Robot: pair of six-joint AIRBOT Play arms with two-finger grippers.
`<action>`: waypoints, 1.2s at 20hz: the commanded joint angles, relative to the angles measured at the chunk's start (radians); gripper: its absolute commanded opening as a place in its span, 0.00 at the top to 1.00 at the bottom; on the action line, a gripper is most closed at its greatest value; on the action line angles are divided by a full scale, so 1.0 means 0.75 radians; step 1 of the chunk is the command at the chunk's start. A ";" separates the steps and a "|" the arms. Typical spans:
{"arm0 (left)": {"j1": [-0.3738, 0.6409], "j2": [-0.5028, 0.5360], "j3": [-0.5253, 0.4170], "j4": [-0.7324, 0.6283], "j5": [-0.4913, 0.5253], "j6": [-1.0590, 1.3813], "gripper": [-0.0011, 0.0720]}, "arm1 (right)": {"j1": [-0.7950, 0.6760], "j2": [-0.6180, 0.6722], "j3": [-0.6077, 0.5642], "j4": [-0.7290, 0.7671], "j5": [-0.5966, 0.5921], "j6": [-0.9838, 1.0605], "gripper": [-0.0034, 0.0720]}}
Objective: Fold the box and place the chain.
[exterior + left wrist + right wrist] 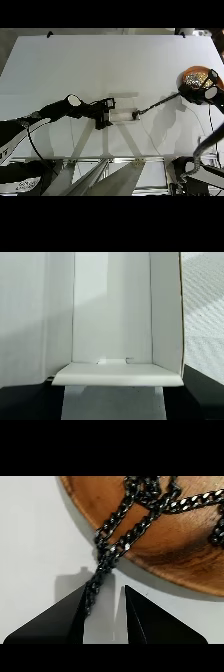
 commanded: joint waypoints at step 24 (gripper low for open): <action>-0.001 0.001 -0.001 0.001 0.001 0.001 0.97 | 0.074 -0.099 0.001 -0.202 -0.261 0.108 0.93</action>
